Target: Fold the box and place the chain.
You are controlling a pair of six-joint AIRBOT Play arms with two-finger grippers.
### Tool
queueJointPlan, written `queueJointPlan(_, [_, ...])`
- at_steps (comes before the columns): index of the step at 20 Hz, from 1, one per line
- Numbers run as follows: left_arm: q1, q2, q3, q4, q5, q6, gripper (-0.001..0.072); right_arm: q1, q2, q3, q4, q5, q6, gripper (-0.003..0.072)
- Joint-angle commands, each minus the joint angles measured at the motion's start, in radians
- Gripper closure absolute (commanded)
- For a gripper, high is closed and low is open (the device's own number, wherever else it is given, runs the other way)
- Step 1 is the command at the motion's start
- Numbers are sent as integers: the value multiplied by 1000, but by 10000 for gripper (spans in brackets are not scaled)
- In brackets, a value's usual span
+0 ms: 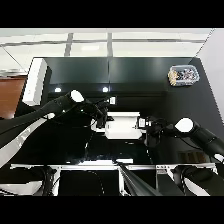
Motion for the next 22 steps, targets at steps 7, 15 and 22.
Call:
queueJointPlan(7, [0, -1, 0, 0, -1, 0, 683, -34, 23, 85, 21, -80, -5, -21])
queueJointPlan(15, [0, -1, 0, 0, -1, 0, 683, -55, -25, 85, 75, -72, -74, -20])
queueJointPlan(22, [-2, -1, 0, 1, 2, 0, 683, -56, -91, 85, 107, -9, -248, -21])
